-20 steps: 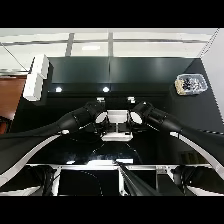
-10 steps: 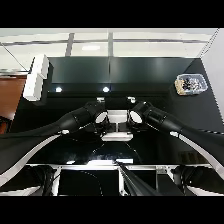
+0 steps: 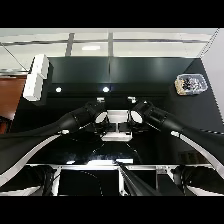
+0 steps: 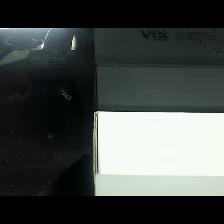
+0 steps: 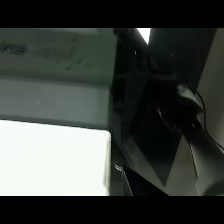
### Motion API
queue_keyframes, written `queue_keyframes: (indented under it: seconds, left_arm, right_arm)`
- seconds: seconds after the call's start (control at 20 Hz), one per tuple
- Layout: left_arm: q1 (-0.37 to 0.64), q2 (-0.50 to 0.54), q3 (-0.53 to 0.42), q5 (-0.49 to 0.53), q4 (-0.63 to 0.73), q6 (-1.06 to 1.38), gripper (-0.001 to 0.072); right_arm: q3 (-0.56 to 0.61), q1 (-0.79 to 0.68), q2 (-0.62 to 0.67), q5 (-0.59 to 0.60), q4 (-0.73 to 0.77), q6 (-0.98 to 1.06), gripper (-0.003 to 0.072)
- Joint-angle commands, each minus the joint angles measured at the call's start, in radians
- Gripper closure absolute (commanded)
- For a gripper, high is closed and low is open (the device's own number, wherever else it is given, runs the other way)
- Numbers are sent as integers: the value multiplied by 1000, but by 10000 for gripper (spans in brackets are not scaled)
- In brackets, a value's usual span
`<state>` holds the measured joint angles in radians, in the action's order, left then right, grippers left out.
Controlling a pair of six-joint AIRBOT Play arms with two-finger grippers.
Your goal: Fold the box and place the chain.
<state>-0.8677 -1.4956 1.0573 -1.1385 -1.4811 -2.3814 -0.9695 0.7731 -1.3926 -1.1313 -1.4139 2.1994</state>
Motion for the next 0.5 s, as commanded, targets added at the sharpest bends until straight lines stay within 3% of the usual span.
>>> queue_keyframes:
  seconds: [0.0,0.3,0.45]
  left_arm:
    - [1,0,0,0,0,-1,680]
    - [1,0,0,1,0,-1,680]
    - [1,0,0,1,0,-1,680]
  right_arm:
    - [-1,-16,56,-33,-3,-66,405]
    - [-1,-95,366,-22,-46,-118,405]
    - [0,-190,496,-49,-313,-117,405]
